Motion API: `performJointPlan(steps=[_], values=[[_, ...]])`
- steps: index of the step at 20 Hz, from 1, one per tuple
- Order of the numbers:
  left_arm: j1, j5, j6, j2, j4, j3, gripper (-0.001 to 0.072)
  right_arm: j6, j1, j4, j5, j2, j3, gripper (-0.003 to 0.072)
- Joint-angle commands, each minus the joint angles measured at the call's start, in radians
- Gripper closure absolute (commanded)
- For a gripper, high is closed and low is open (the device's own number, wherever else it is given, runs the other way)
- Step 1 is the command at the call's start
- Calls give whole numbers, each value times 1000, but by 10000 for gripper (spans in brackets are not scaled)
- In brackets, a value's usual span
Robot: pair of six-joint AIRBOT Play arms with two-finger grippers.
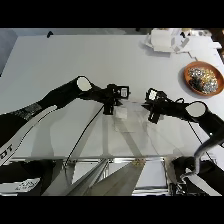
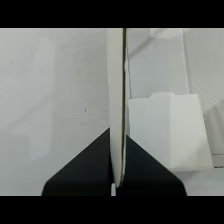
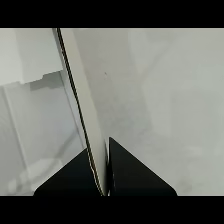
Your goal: Fold the box and place the chain.
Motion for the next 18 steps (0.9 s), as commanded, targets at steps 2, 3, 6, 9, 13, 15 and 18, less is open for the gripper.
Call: performJointPlan(steps=[2,3,6,9,13,15,18], values=[[13,-14,-43,25,21,0,527,-7,1,14,-2,-1,1,671],[14,-13,-75,41,37,0,429,-6,1,14,-3,-1,1,671],[13,-34,-206,114,219,0,356,0,1,14,-2,-1,1,671],[2,-128,-317,180,407,0,371,1,1,18,-2,-1,1,671],[-88,-227,-449,191,568,-7,442,1,1,47,0,-1,1,671],[-169,-154,-497,191,633,-10,441,1,1,47,2,-1,1,671],[-278,-15,-570,170,765,-10,430,1,1,47,9,-1,1,671]])
